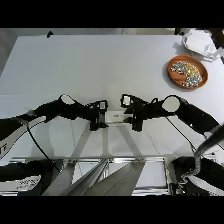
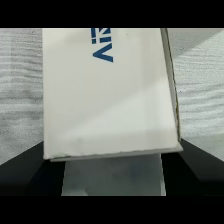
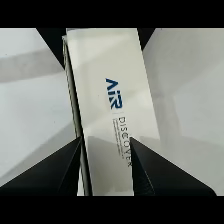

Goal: Fold the box and place the chain.

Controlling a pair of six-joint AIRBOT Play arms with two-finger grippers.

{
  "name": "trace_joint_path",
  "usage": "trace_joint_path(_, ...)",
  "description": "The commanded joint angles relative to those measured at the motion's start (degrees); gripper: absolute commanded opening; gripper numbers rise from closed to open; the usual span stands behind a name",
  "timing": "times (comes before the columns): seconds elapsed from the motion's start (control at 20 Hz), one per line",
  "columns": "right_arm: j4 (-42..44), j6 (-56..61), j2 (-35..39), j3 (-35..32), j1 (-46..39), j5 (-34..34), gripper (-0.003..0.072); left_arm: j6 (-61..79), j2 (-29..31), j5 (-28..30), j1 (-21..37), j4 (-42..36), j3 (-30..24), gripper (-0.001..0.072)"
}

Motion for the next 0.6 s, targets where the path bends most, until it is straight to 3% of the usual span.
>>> trace_joint_path(0.0,4.96,-0.57,1.55,0.07,0.04,-0.28,0.0333,-0.07,0.04,0.00,0.02,-0.02,0.00,0.0336)
trace_joint_path(0.05,7.43,-0.90,1.49,0.04,0.00,-0.24,0.0253,-0.07,0.04,0.00,0.02,-0.02,0.00,0.0336)
trace_joint_path(0.15,11.34,-2.38,1.09,-0.07,0.00,-0.28,0.0013,-0.07,0.04,0.00,0.02,-0.02,0.00,0.0336)
trace_joint_path(0.35,24.17,-10.56,-2.73,-1.51,-1.38,-0.79,0.0009,-0.07,0.04,0.00,0.00,-0.04,0.00,0.0336)
trace_joint_path(0.55,28.96,-15.93,-7.48,-1.99,-4.04,7.19,0.0008,-0.07,0.04,0.00,0.02,-0.02,0.00,0.0336)
